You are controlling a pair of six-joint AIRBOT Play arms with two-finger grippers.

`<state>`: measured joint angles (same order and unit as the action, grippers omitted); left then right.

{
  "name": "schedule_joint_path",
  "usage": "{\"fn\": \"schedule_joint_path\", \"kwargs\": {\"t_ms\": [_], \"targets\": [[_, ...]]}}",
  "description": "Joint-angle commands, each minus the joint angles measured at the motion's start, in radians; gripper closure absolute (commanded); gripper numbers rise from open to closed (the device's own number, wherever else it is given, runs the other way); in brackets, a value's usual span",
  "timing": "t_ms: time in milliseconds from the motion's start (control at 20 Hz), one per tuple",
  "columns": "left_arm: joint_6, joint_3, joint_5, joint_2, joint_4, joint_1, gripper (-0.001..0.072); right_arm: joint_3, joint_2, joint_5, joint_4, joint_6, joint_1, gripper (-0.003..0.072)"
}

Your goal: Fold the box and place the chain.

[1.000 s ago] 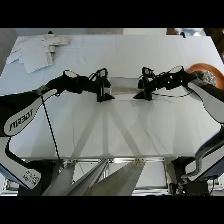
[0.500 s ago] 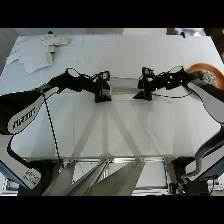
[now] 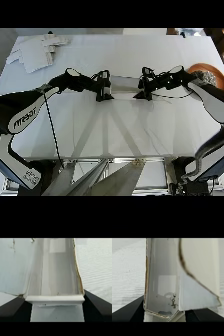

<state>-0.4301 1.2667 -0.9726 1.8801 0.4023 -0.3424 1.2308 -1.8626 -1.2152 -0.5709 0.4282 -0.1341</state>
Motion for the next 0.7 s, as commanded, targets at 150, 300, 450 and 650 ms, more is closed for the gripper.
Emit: {"fn": "schedule_joint_path", "kwargs": {"t_ms": [150,300,450,650], "targets": [[-0.068,0.001,-0.073,0.0,0.051,-0.009,0.0267,0.0,0.0,-0.001,0.0,0.0,0.001,0.0285],[-0.068,0.001,-0.072,0.0,0.047,-0.008,0.0509,0.0,0.0,-0.001,0.0,0.0,0.001,0.0285],[-0.068,0.001,-0.071,0.0,0.039,-0.008,0.0695,0.0,0.0,-0.001,0.0,0.0,0.001,0.0285],[-0.068,0.001,-0.071,0.0,0.036,-0.007,0.0693,0.0,0.0,-0.001,0.0,0.0,0.001,0.0285]]}}
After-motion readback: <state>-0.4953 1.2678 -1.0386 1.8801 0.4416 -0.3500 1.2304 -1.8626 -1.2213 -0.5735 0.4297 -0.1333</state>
